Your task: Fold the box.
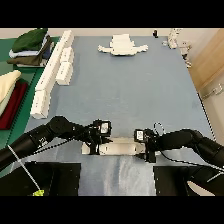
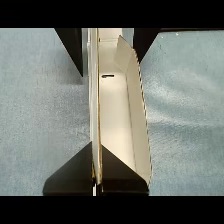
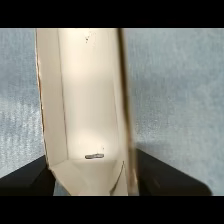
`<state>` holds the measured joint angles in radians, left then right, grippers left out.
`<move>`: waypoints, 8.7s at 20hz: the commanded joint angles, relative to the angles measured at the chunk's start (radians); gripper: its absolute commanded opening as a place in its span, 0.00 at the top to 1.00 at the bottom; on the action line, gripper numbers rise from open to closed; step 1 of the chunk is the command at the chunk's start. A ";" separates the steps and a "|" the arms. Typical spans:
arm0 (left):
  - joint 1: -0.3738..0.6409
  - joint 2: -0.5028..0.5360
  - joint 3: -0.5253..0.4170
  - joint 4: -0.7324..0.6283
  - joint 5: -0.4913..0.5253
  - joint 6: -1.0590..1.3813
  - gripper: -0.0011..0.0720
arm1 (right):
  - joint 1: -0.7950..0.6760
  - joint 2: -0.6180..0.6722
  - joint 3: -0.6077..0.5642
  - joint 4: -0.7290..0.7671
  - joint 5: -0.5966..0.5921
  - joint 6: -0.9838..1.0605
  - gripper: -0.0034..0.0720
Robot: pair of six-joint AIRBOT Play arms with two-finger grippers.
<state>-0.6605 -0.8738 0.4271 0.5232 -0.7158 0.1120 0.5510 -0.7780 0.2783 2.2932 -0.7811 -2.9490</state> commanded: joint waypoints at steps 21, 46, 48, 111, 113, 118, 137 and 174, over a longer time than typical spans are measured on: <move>0.000 0.000 0.001 0.000 0.001 0.000 0.97 | 0.036 -0.064 -0.011 0.000 0.037 -0.011 0.29; 0.000 0.000 0.001 -0.003 -0.001 0.002 0.97 | 0.036 -0.062 -0.003 -0.011 0.039 -0.011 0.29; 0.000 0.000 0.001 -0.003 0.001 0.002 0.97 | 0.036 -0.062 -0.003 -0.011 0.039 -0.010 0.29; -0.001 0.268 0.206 0.541 -0.222 -1.140 0.97 | 0.036 -0.062 -0.003 -0.012 0.039 -0.011 0.29; 0.000 0.305 0.197 0.577 -0.275 -1.004 0.97 | 0.036 -0.062 -0.003 -0.012 0.039 -0.010 0.29; 0.058 0.315 0.104 0.515 -0.248 -0.662 0.04 | 0.036 -0.062 -0.003 -0.012 0.039 -0.010 0.29; 0.029 0.071 -0.082 0.196 -0.068 -0.250 0.05 | 0.036 -0.062 -0.003 -0.012 0.039 -0.010 0.29; -0.050 -0.026 0.017 0.434 -0.085 -0.786 0.97 | 0.036 -0.062 -0.003 -0.031 0.039 -0.010 0.29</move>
<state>-0.7109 -0.9138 0.3935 0.7254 -0.7143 -0.3046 0.5861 -0.8402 0.2745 2.2627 -0.7425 -2.9593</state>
